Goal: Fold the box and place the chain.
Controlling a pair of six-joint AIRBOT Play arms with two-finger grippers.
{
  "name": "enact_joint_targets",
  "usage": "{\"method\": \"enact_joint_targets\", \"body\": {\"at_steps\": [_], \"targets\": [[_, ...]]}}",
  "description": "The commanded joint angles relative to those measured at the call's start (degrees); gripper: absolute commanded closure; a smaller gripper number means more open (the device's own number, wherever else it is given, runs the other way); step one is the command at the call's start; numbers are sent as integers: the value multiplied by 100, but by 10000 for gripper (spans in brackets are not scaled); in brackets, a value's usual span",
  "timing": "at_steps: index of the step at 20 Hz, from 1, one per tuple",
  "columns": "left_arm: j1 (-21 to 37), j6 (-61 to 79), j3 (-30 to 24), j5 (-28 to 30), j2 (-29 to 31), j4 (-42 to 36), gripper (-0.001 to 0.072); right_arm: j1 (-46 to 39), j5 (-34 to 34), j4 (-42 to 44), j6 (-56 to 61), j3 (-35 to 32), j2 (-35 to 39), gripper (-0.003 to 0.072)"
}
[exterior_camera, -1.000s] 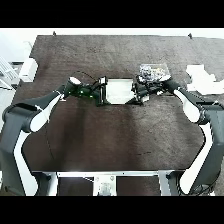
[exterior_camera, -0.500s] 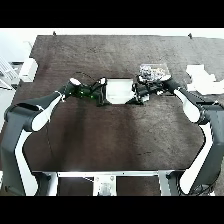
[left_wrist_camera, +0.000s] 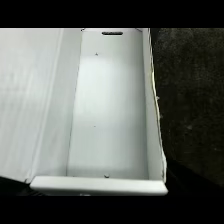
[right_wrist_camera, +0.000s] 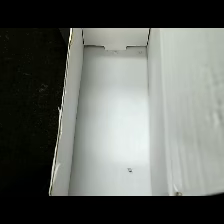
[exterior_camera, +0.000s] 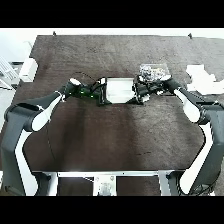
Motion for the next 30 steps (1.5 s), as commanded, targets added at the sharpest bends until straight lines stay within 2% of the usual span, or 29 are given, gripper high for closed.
{"method": "enact_joint_targets", "body": {"at_steps": [1,15,17,20,21,30], "targets": [[2,22,7,-7,0,-55,-3,4,15,-4,-2,-2,0,272],[2,20,4,-7,-13,-177,8,4,15,-4,-2,-2,0,272],[2,24,4,-9,-13,-177,173,4,15,-4,-2,-2,0,272],[0,22,4,-31,-13,-170,178,4,15,-4,-2,-2,0,272],[0,22,4,-24,-13,-164,241,4,15,-2,-2,-2,0,272],[9,22,4,98,-11,-146,244,4,15,-4,-2,-2,0,272]]}}
